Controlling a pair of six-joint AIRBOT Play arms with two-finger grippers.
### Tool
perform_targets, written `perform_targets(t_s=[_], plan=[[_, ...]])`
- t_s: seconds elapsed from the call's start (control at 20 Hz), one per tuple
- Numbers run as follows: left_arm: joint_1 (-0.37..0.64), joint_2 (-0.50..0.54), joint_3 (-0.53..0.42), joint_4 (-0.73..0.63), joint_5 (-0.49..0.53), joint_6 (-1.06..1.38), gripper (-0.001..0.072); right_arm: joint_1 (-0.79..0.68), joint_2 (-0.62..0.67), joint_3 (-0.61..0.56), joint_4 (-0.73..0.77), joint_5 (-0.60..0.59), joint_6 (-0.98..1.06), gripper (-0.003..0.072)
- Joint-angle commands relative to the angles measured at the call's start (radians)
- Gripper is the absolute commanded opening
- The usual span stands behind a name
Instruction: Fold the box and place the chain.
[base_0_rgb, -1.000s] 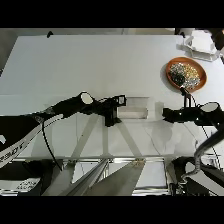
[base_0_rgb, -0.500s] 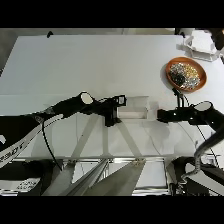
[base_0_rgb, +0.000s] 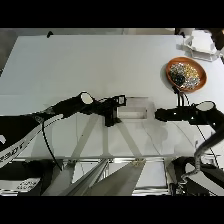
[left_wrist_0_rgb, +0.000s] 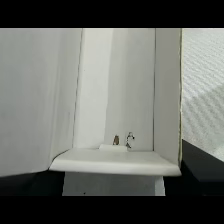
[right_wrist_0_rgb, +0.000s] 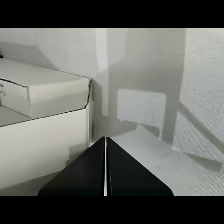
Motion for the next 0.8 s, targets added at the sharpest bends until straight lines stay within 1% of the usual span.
perform_targets(t_s=[0.0, 0.1, 0.15, 0.25, 0.3, 0.35, 0.55, 0.6, 0.65, 0.7, 0.75], plan=[[0.0, 0.0, 0.001, 0.0, 0.0, 0.0, 0.0089, 0.001, 0.06, 0.001, 0.015, 0.025, -0.003, 0.0013], [0.0, 0.0, 0.001, 0.0, 0.0, 0.0, 0.0089, 0.001, 0.103, 0.001, 0.043, 0.039, -0.014, 0.0019], [0.0, 0.0, 0.001, 0.0, 0.0, 0.0, 0.0089, 0.001, 0.116, 0.001, 0.06, 0.055, -0.031, 0.0071], [0.0, 0.0, 0.001, 0.0, 0.0, 0.0, 0.0089, 0.016, 0.121, 0.001, 0.082, 0.079, -0.031, 0.0261], [0.0, 0.0, 0.001, 0.0, 0.0, 0.0, 0.0089, 0.031, 0.121, 0.001, 0.08, 0.079, -0.031, 0.0319], [0.0, 0.0, 0.001, 0.0, 0.0, 0.0, 0.0089, 0.045, 0.121, 0.001, 0.082, 0.076, -0.029, 0.035], [0.0, 0.0, 0.001, 0.0, 0.0, 0.0, 0.0089, 0.06, 0.121, 0.001, 0.12, 0.065, -0.029, 0.0351], [0.0, 0.0, 0.001, 0.0, 0.0, 0.0, 0.0089, 0.06, 0.121, 0.001, 0.124, 0.064, -0.029, 0.0374], [0.0, 0.0, 0.001, 0.0, 0.0, 0.0, 0.0089, 0.06, 0.121, 0.001, 0.123, 0.064, -0.027, 0.0476], [0.0, 0.0, 0.001, 0.0, 0.0, 0.0, 0.0089, 0.06, 0.121, 0.001, 0.117, 0.064, -0.019, 0.0557], [0.0, 0.0, 0.001, 0.0, 0.0, 0.0, 0.0089, 0.06, 0.121, 0.001, 0.112, 0.063, -0.017, 0.0558]])
